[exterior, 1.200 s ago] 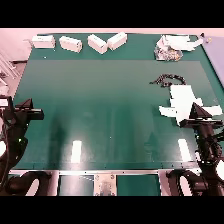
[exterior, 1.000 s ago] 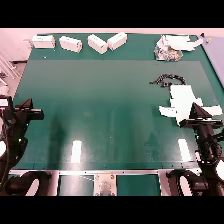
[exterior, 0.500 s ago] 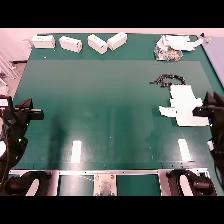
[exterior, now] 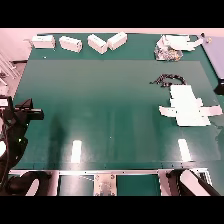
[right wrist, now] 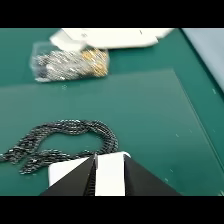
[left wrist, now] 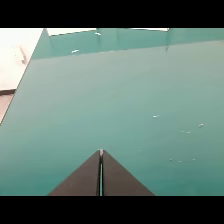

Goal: Fold the box and place the chain.

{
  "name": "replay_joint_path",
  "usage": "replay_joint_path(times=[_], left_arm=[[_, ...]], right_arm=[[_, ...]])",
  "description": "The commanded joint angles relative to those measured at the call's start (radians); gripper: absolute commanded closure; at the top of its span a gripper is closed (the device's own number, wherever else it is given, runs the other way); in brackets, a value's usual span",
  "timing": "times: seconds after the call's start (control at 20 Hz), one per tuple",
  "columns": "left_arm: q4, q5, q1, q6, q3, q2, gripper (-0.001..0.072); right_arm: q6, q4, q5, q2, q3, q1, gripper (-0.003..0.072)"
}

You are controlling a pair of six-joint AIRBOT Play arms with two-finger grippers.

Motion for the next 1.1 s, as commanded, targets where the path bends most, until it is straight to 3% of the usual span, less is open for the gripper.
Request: replay_joint_path(times=[0.0, 0.05, 0.2, 0.45, 0.55, 0.7, 0.85, 1.05], left_arm=[[0.000, 0.001, 0.000, 0.000, 0.001, 0.000, 0.0687], [0.000, 0.000, 0.000, 0.000, 0.001, 0.000, 0.0687], [0.000, 0.000, 0.000, 0.000, 0.001, 0.000, 0.0687], [0.000, 0.000, 0.000, 0.000, 0.001, 0.000, 0.0687], [0.000, 0.000, 0.000, 0.000, 0.001, 0.000, 0.0687], [0.000, 0.001, 0.000, 0.000, 0.001, 0.000, 0.0687], [0.000, 0.001, 0.000, 0.000, 0.001, 0.000, 0.0687], [0.000, 0.000, 0.000, 0.000, 0.001, 0.000, 0.0687]], right_arm=[[0.098, 0.026, 0.135, -0.121, 0.081, -0.177, 0.0468], [0.036, 0.035, 0.136, -0.122, 0.087, -0.200, 0.0372], [0.125, -0.092, 0.179, -0.185, 0.188, -0.264, 0.0308], [0.435, -0.417, 0.521, -0.478, 0.550, -0.322, 0.0307], [0.544, -0.547, 0.731, -0.636, 0.735, -0.322, 0.0270], [0.629, -0.598, 0.966, -0.843, 0.974, -0.321, 0.0270], [0.690, -0.643, 1.028, -0.948, 1.111, -0.320, 0.0206], [0.676, -0.668, 1.039, -1.014, 1.210, -0.320, 0.0185]])
